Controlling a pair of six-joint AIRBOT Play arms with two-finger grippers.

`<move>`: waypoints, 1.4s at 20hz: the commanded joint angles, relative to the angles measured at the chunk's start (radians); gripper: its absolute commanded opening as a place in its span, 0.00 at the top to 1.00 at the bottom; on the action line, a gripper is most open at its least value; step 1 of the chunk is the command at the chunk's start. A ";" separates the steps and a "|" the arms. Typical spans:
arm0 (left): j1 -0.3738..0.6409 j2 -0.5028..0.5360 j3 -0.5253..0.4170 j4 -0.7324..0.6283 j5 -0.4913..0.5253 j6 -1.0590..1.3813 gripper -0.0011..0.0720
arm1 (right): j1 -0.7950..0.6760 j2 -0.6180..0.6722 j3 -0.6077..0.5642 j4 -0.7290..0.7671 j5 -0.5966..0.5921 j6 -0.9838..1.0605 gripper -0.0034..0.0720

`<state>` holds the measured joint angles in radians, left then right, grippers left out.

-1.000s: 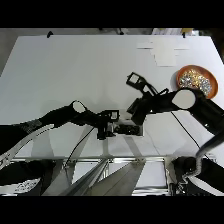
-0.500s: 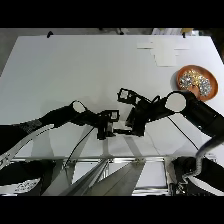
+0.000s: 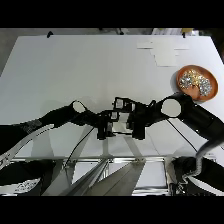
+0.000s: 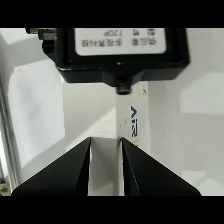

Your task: Fold the box and place the chain.

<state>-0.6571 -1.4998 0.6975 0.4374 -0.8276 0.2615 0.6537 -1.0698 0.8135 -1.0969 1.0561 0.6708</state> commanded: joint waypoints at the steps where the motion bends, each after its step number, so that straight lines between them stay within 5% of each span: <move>1: 0.001 0.001 0.000 0.000 0.000 0.000 0.75 | 0.029 0.000 -0.013 -0.033 -0.017 -0.002 0.66; 4: 0.001 0.001 0.000 0.000 0.000 0.000 0.75 | 0.050 0.000 -0.045 -0.058 -0.040 0.003 0.81; 28: 0.001 0.001 0.000 0.000 0.000 0.000 0.75 | 0.050 0.060 -0.143 -0.055 -0.212 0.009 0.88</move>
<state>-0.6571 -1.4998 0.6975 0.4351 -0.8272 0.2588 0.7036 -1.0107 0.6827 -1.1458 0.8799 0.6796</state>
